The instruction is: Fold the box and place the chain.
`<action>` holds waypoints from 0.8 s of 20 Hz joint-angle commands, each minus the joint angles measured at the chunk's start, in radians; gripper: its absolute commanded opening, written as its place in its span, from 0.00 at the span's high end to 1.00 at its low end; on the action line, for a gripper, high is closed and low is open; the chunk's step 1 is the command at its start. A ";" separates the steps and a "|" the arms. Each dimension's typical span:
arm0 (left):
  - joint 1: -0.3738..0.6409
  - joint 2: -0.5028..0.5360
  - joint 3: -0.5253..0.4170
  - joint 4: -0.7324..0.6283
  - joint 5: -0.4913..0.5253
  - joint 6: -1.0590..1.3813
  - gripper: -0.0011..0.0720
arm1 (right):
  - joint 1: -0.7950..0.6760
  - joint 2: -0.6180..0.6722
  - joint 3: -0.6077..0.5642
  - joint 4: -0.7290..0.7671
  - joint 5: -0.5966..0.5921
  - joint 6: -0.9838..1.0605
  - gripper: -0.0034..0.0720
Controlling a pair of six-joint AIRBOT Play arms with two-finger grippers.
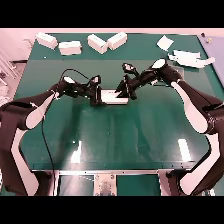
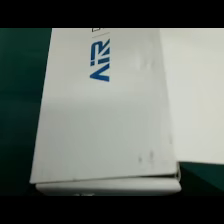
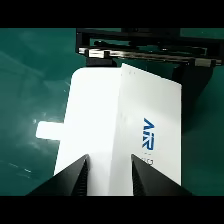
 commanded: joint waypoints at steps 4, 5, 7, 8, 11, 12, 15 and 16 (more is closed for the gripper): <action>0.000 0.001 0.000 0.000 0.000 0.000 0.35 | -0.017 0.086 -0.122 -0.015 -0.091 -0.057 0.60; 0.000 0.001 0.000 0.000 0.000 0.000 0.35 | -0.019 0.085 -0.124 -0.015 -0.101 -0.060 0.59; -0.001 0.001 0.000 0.000 0.000 0.000 0.35 | -0.019 0.082 -0.124 -0.010 -0.145 -0.060 0.57; 0.000 0.001 0.000 0.000 0.000 0.000 0.35 | -0.019 0.082 -0.124 -0.011 -0.167 -0.061 0.57; 0.000 0.001 0.000 0.000 0.000 0.000 0.35 | -0.017 0.082 -0.124 0.005 -0.168 -0.067 0.57; -0.001 0.001 0.000 0.000 0.000 0.000 0.35 | -0.014 0.082 -0.124 0.011 -0.159 -0.067 0.57; 0.000 0.001 0.000 0.000 0.000 0.000 0.35 | -0.003 0.084 -0.124 0.011 -0.148 -0.067 0.58; 0.000 0.001 0.000 0.000 0.000 0.000 0.35 | -0.003 0.086 -0.124 0.011 -0.146 -0.066 0.58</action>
